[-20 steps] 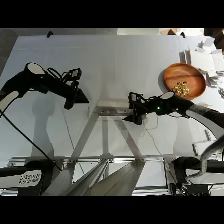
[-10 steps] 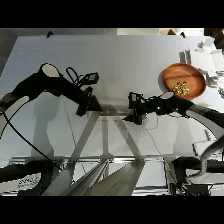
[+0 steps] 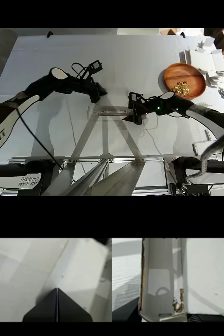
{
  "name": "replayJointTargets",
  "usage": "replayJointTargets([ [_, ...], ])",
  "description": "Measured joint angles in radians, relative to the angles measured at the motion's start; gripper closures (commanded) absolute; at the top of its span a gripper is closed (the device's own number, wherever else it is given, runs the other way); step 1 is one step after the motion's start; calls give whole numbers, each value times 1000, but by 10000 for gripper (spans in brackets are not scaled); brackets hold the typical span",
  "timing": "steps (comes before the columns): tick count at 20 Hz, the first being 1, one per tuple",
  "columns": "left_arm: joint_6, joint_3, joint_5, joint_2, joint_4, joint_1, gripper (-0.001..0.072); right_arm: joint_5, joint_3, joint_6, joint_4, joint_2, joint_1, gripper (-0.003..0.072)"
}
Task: Fold the box and place the chain.
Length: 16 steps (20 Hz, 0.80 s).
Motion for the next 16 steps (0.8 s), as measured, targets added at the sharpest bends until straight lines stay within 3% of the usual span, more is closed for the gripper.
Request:
replayJointTargets([
  [4,-10,0,10,-63,-1,0,702,0,0,0,0,0,0,223],
  [8,-13,0,-25,-33,6,19,702,-1,0,0,-2,0,0,223],
  [11,-13,0,-134,42,72,49,703,-1,0,0,-5,0,0,223],
  [16,-26,-5,-328,129,295,64,704,-1,0,0,-4,0,0,223],
])
